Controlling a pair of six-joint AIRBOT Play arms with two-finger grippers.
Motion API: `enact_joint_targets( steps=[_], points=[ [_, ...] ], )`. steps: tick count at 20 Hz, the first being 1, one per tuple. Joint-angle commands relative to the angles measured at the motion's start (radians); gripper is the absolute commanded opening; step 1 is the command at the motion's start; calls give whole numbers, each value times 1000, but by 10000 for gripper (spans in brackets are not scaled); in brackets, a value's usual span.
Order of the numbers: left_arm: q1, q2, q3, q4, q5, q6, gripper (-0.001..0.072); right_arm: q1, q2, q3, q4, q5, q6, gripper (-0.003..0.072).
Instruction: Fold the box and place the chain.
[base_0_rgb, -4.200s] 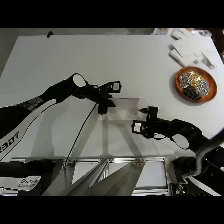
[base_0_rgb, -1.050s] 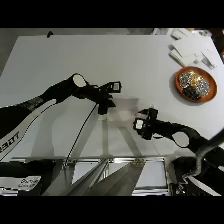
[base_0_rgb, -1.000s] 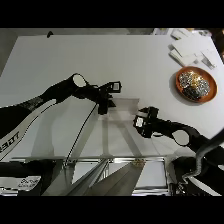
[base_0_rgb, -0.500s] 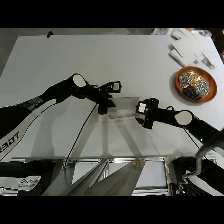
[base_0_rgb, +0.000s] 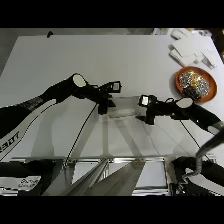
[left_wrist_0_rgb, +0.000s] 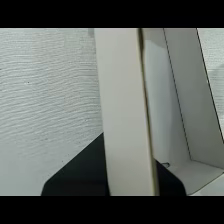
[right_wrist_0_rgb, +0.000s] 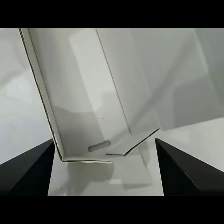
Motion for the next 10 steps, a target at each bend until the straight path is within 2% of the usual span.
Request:
enact_joint_targets(
  steps=[1, 10],
  points=[
    [0, 0, 0, 0, 0, 0, 10, -25, -88, 76, 13, 89, -21, 697],
    [0, 0, 0, 0, -1, 0, 10, -10, -168, 93, 2, 150, -19, 688]
  ],
)
